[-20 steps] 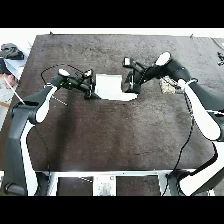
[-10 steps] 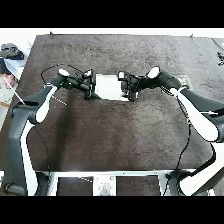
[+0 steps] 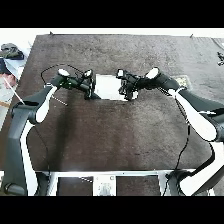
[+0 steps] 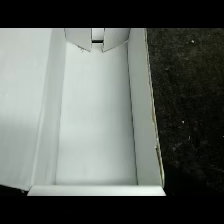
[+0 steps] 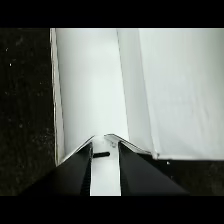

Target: Fold the box and place the chain.

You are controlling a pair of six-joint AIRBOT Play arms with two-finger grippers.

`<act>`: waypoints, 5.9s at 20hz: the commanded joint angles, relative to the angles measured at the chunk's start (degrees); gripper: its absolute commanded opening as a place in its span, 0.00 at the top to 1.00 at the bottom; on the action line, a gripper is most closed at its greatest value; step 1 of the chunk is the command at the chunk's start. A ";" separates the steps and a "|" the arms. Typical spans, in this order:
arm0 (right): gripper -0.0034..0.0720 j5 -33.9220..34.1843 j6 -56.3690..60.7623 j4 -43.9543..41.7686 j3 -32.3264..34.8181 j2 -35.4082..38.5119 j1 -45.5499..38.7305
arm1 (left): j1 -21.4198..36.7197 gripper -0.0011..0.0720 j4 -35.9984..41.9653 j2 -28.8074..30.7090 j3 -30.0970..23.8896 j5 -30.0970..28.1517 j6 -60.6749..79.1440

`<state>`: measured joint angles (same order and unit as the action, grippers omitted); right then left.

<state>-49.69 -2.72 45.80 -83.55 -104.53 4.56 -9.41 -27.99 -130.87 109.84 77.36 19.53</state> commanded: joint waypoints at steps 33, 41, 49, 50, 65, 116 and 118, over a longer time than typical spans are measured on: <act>0.97 -10.93 54.25 5.29 0.26 13.38 -13.03 | -0.02 0.51 0.00 -0.04 -0.02 0.00 0.00; 0.97 -3.87 57.61 -6.27 14.86 10.80 -20.46 | -0.02 0.51 0.00 -0.04 -0.02 0.00 0.00; 0.97 -2.78 49.62 -21.38 15.63 0.48 -13.75 | -0.02 0.51 0.00 -0.04 -0.02 0.00 0.00; 0.94 -2.89 47.91 -24.04 15.63 0.28 -12.50 | -0.02 0.51 0.00 -0.04 -0.02 0.00 0.00; 0.44 -1.99 48.00 -28.33 13.07 4.09 -9.07 | -0.02 0.51 0.00 -0.04 -0.02 -0.02 0.00; 0.43 -17.59 114.01 42.36 -25.24 -11.13 10.38 | -0.02 0.51 0.00 -0.04 -0.02 0.00 0.00; 0.43 -17.55 114.05 43.34 -25.24 -11.28 10.80 | -0.02 0.51 0.00 -0.04 -0.02 -0.02 0.00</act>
<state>-67.53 110.63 88.12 -108.73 -115.35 14.98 -9.43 -27.97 -130.87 109.84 77.36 19.51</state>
